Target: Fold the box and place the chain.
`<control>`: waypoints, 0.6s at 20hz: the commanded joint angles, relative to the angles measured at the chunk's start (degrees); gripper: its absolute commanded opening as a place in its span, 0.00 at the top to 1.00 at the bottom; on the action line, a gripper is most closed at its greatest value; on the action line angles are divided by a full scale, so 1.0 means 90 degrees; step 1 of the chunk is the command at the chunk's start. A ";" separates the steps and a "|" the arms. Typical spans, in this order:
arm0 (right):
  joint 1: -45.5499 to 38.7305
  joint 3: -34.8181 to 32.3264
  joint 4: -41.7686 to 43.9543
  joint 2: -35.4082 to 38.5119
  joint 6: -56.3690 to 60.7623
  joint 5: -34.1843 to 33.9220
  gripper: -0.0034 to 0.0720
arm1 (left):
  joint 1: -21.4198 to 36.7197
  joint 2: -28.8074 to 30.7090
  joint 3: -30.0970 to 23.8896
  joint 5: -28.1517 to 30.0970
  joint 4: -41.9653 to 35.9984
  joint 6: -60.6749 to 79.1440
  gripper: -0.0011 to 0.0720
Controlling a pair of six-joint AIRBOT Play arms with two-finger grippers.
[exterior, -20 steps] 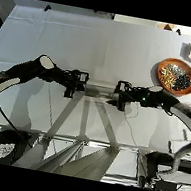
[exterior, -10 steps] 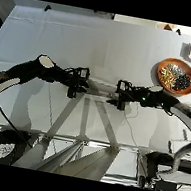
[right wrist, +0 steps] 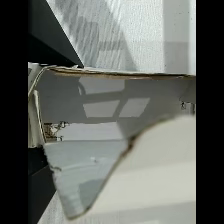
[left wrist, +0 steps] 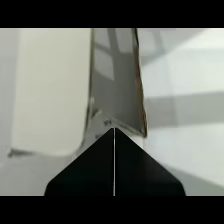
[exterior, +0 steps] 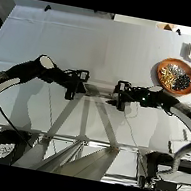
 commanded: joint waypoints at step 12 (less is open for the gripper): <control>-0.0002 0.0000 0.0010 0.0002 0.0007 -0.0010 0.42 | 0.1406 0.1596 0.0000 0.0391 0.0529 -0.2110 0.98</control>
